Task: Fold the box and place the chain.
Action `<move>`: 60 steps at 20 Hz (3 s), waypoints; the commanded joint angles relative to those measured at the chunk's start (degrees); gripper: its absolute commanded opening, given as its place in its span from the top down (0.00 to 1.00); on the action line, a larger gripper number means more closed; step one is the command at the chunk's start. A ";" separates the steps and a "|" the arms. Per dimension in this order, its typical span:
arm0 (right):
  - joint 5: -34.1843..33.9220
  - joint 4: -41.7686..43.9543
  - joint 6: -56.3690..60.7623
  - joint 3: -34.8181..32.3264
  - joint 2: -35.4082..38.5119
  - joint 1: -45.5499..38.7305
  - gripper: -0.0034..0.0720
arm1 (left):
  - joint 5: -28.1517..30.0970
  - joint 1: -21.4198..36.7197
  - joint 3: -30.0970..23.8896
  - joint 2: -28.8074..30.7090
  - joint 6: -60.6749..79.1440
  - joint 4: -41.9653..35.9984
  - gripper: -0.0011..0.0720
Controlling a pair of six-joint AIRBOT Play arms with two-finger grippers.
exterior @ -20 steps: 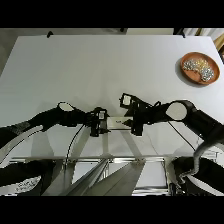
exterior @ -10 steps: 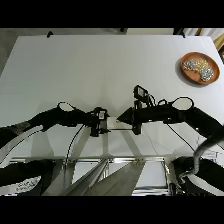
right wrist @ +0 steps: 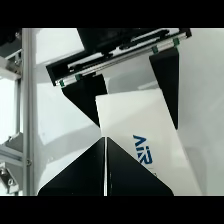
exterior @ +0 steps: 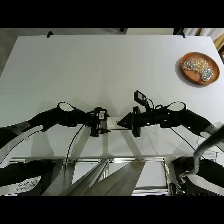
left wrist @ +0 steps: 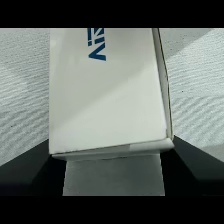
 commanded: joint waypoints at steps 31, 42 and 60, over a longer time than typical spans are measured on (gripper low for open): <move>-4.17 -0.42 -5.38 -6.08 -4.39 -0.04 0.94 | 0.00 0.07 -0.02 0.02 0.00 0.02 0.70; -7.87 -16.15 18.27 6.21 16.17 -0.11 0.94 | 0.00 0.07 -0.02 0.04 0.00 0.02 0.70; 23.67 -75.25 94.79 25.55 6.03 -22.01 0.93 | 0.00 0.07 -0.02 0.02 -0.02 -0.61 0.70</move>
